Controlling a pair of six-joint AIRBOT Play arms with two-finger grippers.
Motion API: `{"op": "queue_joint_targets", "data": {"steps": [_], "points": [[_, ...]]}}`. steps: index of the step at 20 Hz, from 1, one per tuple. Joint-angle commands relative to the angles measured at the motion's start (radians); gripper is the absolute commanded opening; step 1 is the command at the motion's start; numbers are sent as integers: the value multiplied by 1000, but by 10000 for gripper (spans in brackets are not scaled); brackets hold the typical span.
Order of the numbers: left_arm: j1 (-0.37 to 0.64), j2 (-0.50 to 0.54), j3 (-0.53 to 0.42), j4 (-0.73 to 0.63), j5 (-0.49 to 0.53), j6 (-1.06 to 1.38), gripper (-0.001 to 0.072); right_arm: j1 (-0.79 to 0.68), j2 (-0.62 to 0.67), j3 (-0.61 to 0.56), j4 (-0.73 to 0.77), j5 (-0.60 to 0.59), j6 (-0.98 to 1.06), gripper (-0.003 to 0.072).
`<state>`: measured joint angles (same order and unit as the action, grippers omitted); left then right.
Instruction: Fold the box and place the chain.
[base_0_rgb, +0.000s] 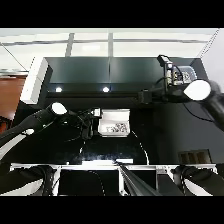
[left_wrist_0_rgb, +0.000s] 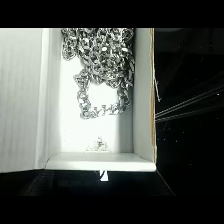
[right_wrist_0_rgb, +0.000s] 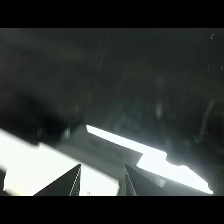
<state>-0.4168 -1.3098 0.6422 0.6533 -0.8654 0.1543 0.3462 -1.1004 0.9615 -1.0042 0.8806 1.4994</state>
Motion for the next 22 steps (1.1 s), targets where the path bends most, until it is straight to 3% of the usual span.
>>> {"op": "queue_joint_targets", "data": {"steps": [1, 2, 3, 12, 22], "points": [[-1, -1, 0, 1, 1, 0, 436, 8, -134, -1, 87, -94, -35, 328], [-1, -1, 0, 1, 0, 0, 436, 16, -150, -1, 88, -84, -91, 425], [-1, -1, 0, 1, 0, 0, 436, 25, -153, -1, 88, -68, -169, 685], [-1, -1, 0, 1, -6, 0, 436, 86, -148, 11, 89, 206, -898, 699], [-1, -1, 0, 1, -8, -1, 436, 179, -143, 10, 76, 180, -966, 698]]}}
